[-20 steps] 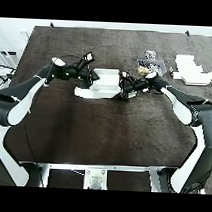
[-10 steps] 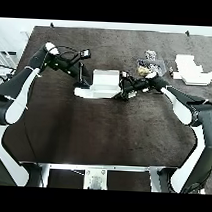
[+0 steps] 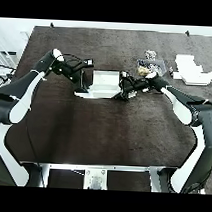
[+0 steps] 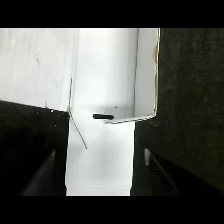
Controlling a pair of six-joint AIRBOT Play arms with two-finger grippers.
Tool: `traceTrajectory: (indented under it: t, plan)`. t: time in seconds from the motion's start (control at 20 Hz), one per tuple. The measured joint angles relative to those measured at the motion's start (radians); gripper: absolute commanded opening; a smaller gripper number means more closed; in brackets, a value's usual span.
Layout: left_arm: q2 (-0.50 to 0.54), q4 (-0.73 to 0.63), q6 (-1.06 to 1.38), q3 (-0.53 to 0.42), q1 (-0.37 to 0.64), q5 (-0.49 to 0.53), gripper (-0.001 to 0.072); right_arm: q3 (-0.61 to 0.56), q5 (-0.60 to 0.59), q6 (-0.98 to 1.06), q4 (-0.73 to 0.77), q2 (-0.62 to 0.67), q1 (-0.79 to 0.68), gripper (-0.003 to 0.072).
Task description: Fold the box and place the chain.
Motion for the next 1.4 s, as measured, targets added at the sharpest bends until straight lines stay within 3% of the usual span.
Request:
traceTrajectory:
  t: [0.35,0.95,1.0,1.05,1.4]
  plan:
    - [-0.011,-0.028,0.042,-0.038,-0.006,0.061,0.0524,0.0,0.0,0.0,0.0,0.0,0.0,0.0584]
    - [-0.032,-0.089,0.081,-0.05,-0.013,0.08,0.052,0.0,0.0,0.0,0.0,0.0,0.0,0.0583]
    - [-0.033,-0.09,0.082,-0.05,-0.019,0.081,0.0381,0.0,0.0,0.0,0.0,0.0,0.0,0.0583]
    - [-0.032,-0.09,0.083,-0.05,-0.026,0.082,0.0353,0.0,0.0,0.0,0.0,0.0,0.0,0.0584]
    - [-0.033,-0.059,0.083,-0.05,-0.043,0.093,0.0353,0.0,0.0,0.0,0.0,0.0,0.0,0.0583]
